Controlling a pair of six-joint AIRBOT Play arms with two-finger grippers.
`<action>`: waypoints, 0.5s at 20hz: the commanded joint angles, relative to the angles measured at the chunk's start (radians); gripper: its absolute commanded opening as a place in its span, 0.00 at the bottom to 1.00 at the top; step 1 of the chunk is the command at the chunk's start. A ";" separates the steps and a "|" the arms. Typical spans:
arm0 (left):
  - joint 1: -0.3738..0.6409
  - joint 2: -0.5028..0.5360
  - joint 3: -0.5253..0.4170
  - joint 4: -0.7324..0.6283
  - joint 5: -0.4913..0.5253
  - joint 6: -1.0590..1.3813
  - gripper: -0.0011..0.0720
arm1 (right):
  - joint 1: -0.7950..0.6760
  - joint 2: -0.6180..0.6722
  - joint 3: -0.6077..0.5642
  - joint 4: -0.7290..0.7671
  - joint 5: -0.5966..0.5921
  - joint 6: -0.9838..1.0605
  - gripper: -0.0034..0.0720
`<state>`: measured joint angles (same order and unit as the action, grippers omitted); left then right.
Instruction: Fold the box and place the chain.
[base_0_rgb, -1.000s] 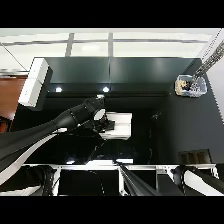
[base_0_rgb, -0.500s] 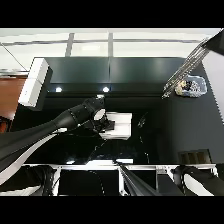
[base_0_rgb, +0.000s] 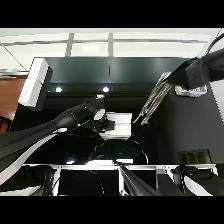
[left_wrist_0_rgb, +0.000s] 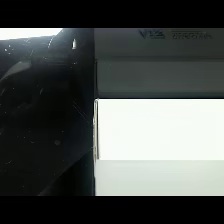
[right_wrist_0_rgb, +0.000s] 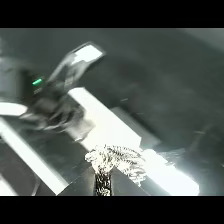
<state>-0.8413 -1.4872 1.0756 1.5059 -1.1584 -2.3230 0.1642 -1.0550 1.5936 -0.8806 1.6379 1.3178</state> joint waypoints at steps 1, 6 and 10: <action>0.001 -0.001 0.000 0.000 0.001 0.000 0.05 | 0.053 -0.002 -0.093 0.140 -0.038 -0.055 0.06; 0.001 -0.001 0.000 0.000 0.002 0.000 0.05 | 0.130 -0.013 -0.176 0.176 -0.159 -0.058 0.06; 0.001 -0.001 0.000 0.000 0.002 0.000 0.05 | 0.142 -0.034 -0.179 0.173 -0.159 -0.058 0.06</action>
<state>-0.8413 -1.4872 1.0756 1.5059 -1.1580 -2.3230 0.2905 -1.0775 1.4281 -0.7197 1.4994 1.2629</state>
